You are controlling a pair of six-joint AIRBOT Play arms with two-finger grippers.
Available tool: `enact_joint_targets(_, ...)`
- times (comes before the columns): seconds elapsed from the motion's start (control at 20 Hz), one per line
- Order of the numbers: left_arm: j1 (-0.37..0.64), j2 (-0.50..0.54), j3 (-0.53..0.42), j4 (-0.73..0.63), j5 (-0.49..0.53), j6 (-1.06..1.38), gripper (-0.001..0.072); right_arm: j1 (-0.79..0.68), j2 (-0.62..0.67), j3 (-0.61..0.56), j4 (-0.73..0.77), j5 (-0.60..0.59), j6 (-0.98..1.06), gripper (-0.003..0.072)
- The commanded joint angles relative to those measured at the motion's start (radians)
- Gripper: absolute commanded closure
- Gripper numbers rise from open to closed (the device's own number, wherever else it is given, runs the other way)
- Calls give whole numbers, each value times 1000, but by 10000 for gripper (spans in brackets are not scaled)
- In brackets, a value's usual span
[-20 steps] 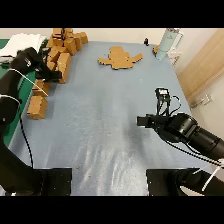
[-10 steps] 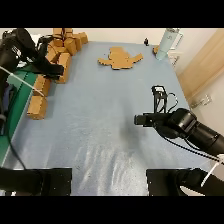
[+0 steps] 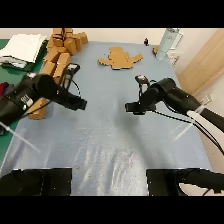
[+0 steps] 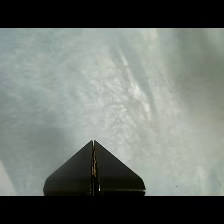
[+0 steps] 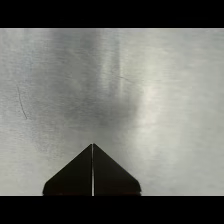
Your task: Fold the box.
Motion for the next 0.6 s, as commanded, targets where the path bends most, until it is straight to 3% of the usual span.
enact_joint_targets(0.0, -74, 31, -76, -1, 47, -29, 697, -26, -104, 52, 89, -14, -59, 679)
enact_joint_targets(0.55, -77, 31, -75, -1, 44, -29, 697, -26, -108, 52, 87, -21, -59, 679)
